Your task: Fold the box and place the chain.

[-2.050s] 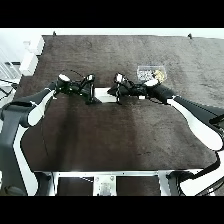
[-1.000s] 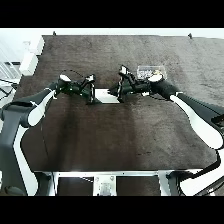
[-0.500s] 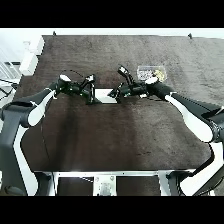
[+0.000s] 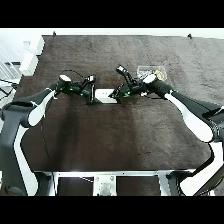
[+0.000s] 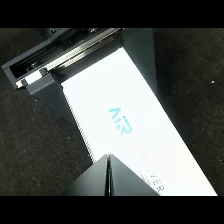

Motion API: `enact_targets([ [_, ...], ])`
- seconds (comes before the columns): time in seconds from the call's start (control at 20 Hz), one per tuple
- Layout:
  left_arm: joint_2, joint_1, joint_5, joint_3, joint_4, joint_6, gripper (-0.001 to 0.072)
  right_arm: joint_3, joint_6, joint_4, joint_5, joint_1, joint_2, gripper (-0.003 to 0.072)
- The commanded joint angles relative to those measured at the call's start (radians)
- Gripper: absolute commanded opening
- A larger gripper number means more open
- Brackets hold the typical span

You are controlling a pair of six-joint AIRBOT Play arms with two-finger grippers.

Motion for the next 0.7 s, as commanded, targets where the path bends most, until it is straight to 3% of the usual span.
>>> enact_targets([
  [0.0,0.000,0.001,0.001,0.000,0.000,0.000,0.0395,0.042,-0.071,0.107,-0.012,0.002,0.055,0.0008],
  [0.2,0.000,0.001,0.002,0.000,0.000,0.000,0.0395,0.040,-0.088,0.156,-0.011,-0.003,0.229,0.0007],
  [0.35,0.000,0.001,0.003,0.000,0.000,0.000,0.0395,-0.026,-0.083,0.153,-0.013,-0.029,0.399,0.0007],
  [0.5,0.000,0.001,0.003,0.000,-0.002,0.000,0.0395,-0.194,-0.058,0.145,-0.050,-0.092,0.592,0.0007],
  [0.65,0.000,0.001,-0.003,0.000,-0.007,0.000,0.0395,-0.436,-0.055,0.146,-0.150,-0.170,0.784,0.0008],
])
